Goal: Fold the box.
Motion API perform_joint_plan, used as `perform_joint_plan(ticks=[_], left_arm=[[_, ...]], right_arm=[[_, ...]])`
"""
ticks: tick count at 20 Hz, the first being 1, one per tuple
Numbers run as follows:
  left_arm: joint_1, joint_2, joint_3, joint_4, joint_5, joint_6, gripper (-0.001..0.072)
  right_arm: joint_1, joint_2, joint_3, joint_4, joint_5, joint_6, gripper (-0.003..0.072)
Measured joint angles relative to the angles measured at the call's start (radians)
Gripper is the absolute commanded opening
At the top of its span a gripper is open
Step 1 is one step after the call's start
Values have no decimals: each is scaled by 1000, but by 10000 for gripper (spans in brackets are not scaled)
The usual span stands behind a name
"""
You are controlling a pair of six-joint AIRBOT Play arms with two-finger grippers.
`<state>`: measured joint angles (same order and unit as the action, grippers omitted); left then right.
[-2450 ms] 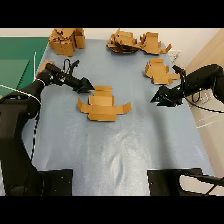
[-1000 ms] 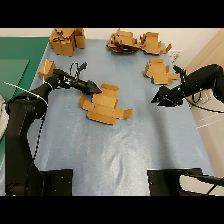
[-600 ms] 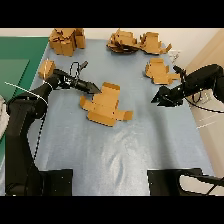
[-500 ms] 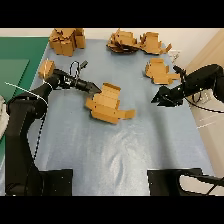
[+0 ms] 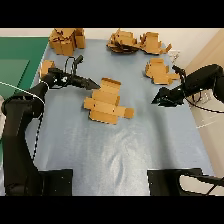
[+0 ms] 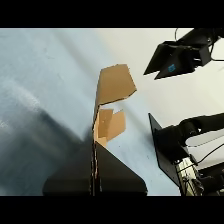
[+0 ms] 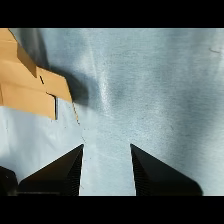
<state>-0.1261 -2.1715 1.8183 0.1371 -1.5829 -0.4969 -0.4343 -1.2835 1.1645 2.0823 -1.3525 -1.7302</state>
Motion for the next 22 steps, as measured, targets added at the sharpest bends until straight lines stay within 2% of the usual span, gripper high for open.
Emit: perform_joint_plan(ticks=[2, 4, 8, 11, 16, 18, 19, 20, 22], left_arm=[[1, 29, -34, -13, -6, 32, 2], [6, 74, -116, -23, 10, 81, 3], [26, 207, -389, -78, 116, 240, 6], [37, 272, -520, -87, 194, 347, 9], [52, 310, -582, -84, 248, 520, 10], [60, 315, -584, -72, 242, 583, 10], [64, 317, -581, -61, 230, 607, 10], [68, 319, -577, -50, 215, 629, 10], [75, 321, -572, -22, 189, 657, 10]], right_arm=[[0, 0, 0, 0, -13, -29, 468], [0, 0, 0, 0, -21, -51, 469], [0, 0, 0, -2, -37, -75, 469], [0, 0, 0, -3, -38, -100, 468], [81, 2, 0, -10, -70, -318, 450], [174, 7, 0, -35, -78, -439, 449], [231, 9, 0, -67, -78, -483, 438], [288, 10, 0, -100, -76, -516, 388], [410, 12, 0, -161, -61, -560, 387]])
